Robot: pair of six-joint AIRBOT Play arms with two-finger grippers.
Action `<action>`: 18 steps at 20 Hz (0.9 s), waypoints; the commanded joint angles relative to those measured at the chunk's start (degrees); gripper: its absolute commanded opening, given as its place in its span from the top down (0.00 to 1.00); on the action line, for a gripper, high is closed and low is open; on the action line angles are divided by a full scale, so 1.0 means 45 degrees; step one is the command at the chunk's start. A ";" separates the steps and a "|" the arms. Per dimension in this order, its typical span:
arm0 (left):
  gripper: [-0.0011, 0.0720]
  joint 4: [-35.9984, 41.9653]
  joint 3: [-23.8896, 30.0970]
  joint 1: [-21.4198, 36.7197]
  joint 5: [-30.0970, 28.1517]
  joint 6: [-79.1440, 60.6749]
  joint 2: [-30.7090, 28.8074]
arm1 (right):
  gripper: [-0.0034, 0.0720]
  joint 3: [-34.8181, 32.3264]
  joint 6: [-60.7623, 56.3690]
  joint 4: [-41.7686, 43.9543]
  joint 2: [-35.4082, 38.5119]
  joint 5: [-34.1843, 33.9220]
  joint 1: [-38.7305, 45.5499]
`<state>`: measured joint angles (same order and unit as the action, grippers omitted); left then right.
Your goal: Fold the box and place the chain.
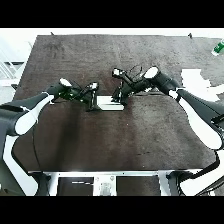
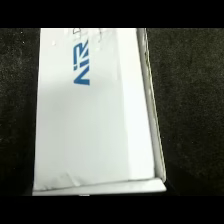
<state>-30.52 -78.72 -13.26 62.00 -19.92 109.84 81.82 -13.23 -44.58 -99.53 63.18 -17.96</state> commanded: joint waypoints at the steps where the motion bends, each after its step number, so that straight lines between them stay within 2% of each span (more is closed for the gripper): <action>1: 0.14 0.0000 -0.0005 -0.0005 0.0000 0.0000 0.0000 | 0.62 -0.0170 0.0005 -0.0019 -0.0010 0.0063 -0.0029; 3: 0.14 0.0000 -0.0005 -0.0010 0.0000 0.0000 0.0000 | 0.62 -0.0165 -0.0005 0.0019 -0.0005 0.0092 -0.0015; 6: 0.14 0.0000 -0.0005 -0.0010 0.0000 0.0000 0.0000 | 0.62 -0.0199 0.0000 0.0146 -0.0010 0.1073 -0.0029; 7: 0.14 0.0000 -0.0005 -0.0005 0.0000 0.0000 0.0000 | 0.58 -0.0321 0.0010 0.0141 -0.0010 0.1200 -0.0024; 9: 0.14 0.0000 -0.0005 -0.0010 -0.0005 0.0000 0.0000 | 0.40 -0.0651 0.0529 0.0151 -0.0010 0.1200 0.0063; 12: 0.14 0.0000 -0.0005 -0.0005 -0.0005 0.0000 0.0000 | 0.40 -0.0607 0.0763 0.1015 0.0010 0.1175 0.0325; 16: 0.14 0.0000 -0.0005 -0.0005 0.0000 0.0000 0.0000 | 0.44 -0.0306 0.0763 0.3779 0.0019 0.1234 0.1049; 17: 0.14 0.0000 -0.0005 -0.0005 0.0000 0.0000 0.0000 | 0.46 -0.0325 0.0763 0.4376 0.0015 0.1234 0.1175; 18: 0.14 0.0000 -0.0005 -0.0005 0.0000 0.0000 0.0000 | 0.56 -0.0325 0.0763 0.4507 0.0000 0.1224 0.1195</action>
<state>-30.37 -78.72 -13.28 61.73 -19.79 109.89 80.12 -10.11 -31.68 -99.50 68.60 -13.85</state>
